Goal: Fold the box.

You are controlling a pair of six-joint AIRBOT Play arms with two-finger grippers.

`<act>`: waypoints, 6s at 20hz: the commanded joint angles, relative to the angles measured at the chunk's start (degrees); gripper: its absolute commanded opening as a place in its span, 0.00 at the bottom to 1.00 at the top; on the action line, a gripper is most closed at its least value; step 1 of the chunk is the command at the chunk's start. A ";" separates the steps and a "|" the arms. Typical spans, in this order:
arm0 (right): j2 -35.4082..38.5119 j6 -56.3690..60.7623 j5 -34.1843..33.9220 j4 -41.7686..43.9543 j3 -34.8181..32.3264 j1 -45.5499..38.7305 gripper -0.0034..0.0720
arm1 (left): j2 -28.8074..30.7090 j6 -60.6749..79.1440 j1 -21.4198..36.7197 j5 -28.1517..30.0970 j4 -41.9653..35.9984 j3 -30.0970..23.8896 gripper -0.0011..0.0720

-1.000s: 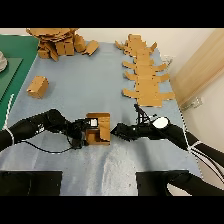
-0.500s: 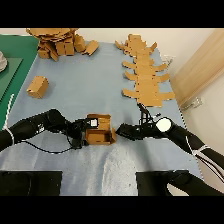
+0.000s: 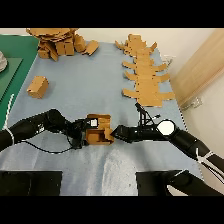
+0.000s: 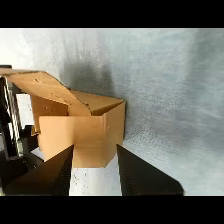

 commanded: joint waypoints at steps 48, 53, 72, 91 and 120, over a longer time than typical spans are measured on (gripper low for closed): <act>-34.23 57.05 24.87 -51.87 35.36 26.14 0.05 | 0.00 -0.02 0.00 0.00 0.02 0.07 0.32; -33.79 57.11 25.83 -51.89 35.36 26.16 0.38 | 0.00 -0.02 0.00 0.00 0.02 0.07 0.32; -24.55 58.27 30.99 -58.38 35.34 25.42 0.37 | 0.00 -0.02 0.00 0.02 0.02 0.07 0.32; -21.42 46.21 39.21 -63.01 35.23 15.08 0.04 | 0.00 -0.02 0.00 0.00 0.02 0.07 0.32; -12.72 -67.58 13.90 27.58 5.38 -8.92 0.05 | 0.00 -0.02 0.00 0.09 0.02 0.07 0.32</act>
